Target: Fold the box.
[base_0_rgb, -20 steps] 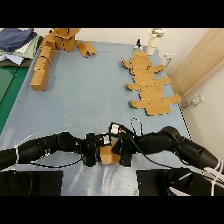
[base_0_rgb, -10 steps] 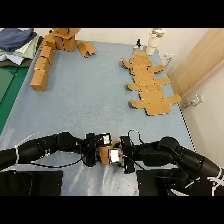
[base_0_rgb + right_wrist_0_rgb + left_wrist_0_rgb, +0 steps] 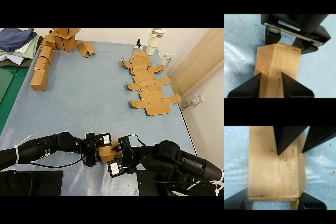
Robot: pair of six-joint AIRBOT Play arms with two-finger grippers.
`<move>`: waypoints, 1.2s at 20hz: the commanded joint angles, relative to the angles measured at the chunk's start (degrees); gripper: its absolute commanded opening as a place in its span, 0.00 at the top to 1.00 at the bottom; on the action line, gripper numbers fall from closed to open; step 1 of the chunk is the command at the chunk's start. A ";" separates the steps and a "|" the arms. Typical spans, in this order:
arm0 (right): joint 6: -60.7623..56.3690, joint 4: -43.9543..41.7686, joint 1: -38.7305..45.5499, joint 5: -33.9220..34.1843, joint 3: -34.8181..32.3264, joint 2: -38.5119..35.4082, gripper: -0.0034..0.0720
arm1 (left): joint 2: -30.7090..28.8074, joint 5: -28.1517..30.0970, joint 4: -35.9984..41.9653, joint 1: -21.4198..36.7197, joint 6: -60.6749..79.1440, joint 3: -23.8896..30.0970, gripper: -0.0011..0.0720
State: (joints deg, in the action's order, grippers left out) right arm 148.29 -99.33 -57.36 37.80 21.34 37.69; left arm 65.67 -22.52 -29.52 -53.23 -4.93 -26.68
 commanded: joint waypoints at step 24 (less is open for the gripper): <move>-25.42 28.59 -12.39 -0.92 0.79 -3.85 0.75 | 0.00 0.00 -0.04 0.02 0.02 -0.04 0.38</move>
State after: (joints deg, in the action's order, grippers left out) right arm 123.44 -72.18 -69.71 37.15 21.74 33.93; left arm 65.69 -22.50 -29.54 -53.23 -4.93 -26.68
